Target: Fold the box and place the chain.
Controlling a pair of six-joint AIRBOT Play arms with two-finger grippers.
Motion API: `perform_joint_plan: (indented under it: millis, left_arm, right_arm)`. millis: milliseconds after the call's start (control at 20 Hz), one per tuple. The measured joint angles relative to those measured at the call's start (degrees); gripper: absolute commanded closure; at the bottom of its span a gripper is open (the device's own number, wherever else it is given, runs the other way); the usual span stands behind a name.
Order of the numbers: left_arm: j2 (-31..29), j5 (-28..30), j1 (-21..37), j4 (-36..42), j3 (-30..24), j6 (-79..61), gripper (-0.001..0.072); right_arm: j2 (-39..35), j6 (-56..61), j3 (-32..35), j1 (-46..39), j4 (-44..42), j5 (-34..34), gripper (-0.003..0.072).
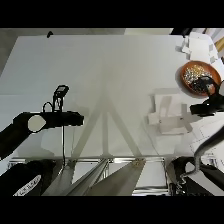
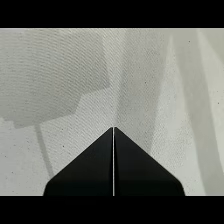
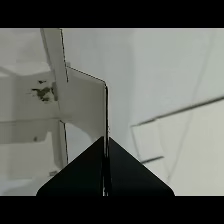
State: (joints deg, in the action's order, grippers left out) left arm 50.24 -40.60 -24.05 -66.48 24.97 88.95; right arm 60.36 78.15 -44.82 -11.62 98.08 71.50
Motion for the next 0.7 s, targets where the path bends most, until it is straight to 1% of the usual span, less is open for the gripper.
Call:
perform_joint_plan:
  millis: [250,400,550,700]
  left_arm:
    - [0.00,0.00,0.00,-0.02,0.00,-0.02,0.0699]
    - [0.00,0.00,0.00,0.00,0.00,0.00,0.0699]
    - [0.00,0.02,0.02,0.00,0.00,-0.02,0.0699]
    - [0.00,0.02,0.02,-0.02,0.00,0.00,0.0699]
  right_arm:
    - [-15.30,-0.17,12.02,8.57,-13.44,-8.83,0.0679]
    - [-21.94,-0.07,18.51,13.27,-21.14,-12.72,0.0678]
    - [-24.96,0.13,22.27,17.75,-25.07,-15.34,0.0678]
    - [-26.10,1.81,24.17,21.92,-26.71,-17.57,0.0677]
